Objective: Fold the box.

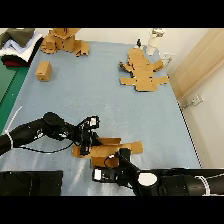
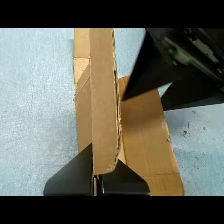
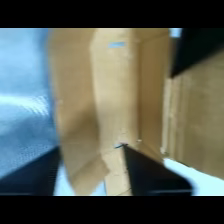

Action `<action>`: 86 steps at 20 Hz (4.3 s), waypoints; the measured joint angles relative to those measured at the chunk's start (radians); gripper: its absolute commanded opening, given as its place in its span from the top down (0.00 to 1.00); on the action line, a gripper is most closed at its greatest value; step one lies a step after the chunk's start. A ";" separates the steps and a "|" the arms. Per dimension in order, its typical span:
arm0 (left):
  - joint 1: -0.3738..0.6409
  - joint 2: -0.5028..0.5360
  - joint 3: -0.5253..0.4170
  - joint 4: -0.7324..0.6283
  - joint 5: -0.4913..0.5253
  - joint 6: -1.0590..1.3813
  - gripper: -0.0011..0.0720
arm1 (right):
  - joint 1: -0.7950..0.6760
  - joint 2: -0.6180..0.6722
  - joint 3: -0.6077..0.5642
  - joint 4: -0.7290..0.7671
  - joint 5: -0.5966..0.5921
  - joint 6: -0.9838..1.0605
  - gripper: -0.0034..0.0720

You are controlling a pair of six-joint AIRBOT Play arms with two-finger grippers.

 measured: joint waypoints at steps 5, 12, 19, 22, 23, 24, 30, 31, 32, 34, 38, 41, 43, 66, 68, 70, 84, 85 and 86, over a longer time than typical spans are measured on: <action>0.000 0.000 0.000 0.000 0.000 0.000 0.96 | 0.000 0.023 0.000 -0.034 -0.036 0.078 0.00; 0.000 0.000 0.000 0.000 0.000 0.000 0.96 | -0.055 0.148 -0.041 -0.047 -0.051 0.065 0.00; 0.000 0.000 0.000 0.000 0.000 0.000 0.96 | -0.205 0.283 -0.113 0.030 0.064 -0.106 0.00; 0.000 0.000 0.000 0.000 0.000 0.000 0.96 | -0.386 0.301 -0.121 0.232 0.162 -0.399 0.00; 0.000 0.000 0.000 0.000 0.000 0.000 0.96 | -0.464 0.301 -0.122 0.338 0.193 -0.547 0.00; 0.000 0.000 0.000 0.000 0.000 0.000 0.96 | -0.542 0.296 -0.124 0.449 0.214 -0.696 0.00; 0.000 0.000 0.000 0.000 0.000 0.000 0.96 | -0.950 0.138 -0.095 1.078 0.206 -1.538 0.00; 0.000 0.000 0.000 0.000 0.001 0.000 0.96 | -0.984 0.098 -0.079 1.133 0.192 -1.616 0.00; 0.000 0.000 0.000 0.000 0.001 -0.001 0.96 | -1.006 0.066 -0.064 1.172 0.182 -1.670 0.00; 0.001 0.000 0.000 0.000 0.001 -0.002 0.96 | -1.036 0.014 -0.038 1.226 0.167 -1.746 0.00; 0.001 0.000 0.000 0.000 0.001 -0.002 0.96 | -1.060 -0.031 -0.016 1.275 0.136 -1.802 0.01; 0.001 0.000 0.000 0.000 0.001 -0.001 0.96 | -1.065 -0.037 -0.011 1.286 0.111 -1.794 0.01; 0.001 0.000 0.000 0.000 0.001 0.000 0.96 | -1.067 -0.032 -0.009 1.287 0.093 -1.784 0.01; 0.001 0.000 -0.001 -0.001 0.000 0.000 0.96 | -1.029 -0.072 -0.030 1.294 0.069 -1.773 0.01; 0.001 0.000 0.000 -0.001 0.000 0.000 0.96 | -1.028 -0.072 -0.030 1.294 0.070 -1.773 0.02; 0.001 0.000 0.000 -0.002 0.000 0.000 0.96 | -1.028 -0.072 -0.031 1.294 0.072 -1.773 0.03; 0.001 0.000 0.000 -0.111 0.000 -0.108 0.96 | -1.028 -0.071 -0.029 1.294 0.101 -1.773 0.03; 0.001 0.000 0.000 -0.109 -0.001 -0.111 0.96 | -1.028 -0.071 -0.029 1.293 0.102 -1.773 0.03; 0.001 0.000 0.000 -0.100 -0.001 -0.115 0.96 | -1.028 -0.071 -0.029 1.292 0.103 -1.773 0.03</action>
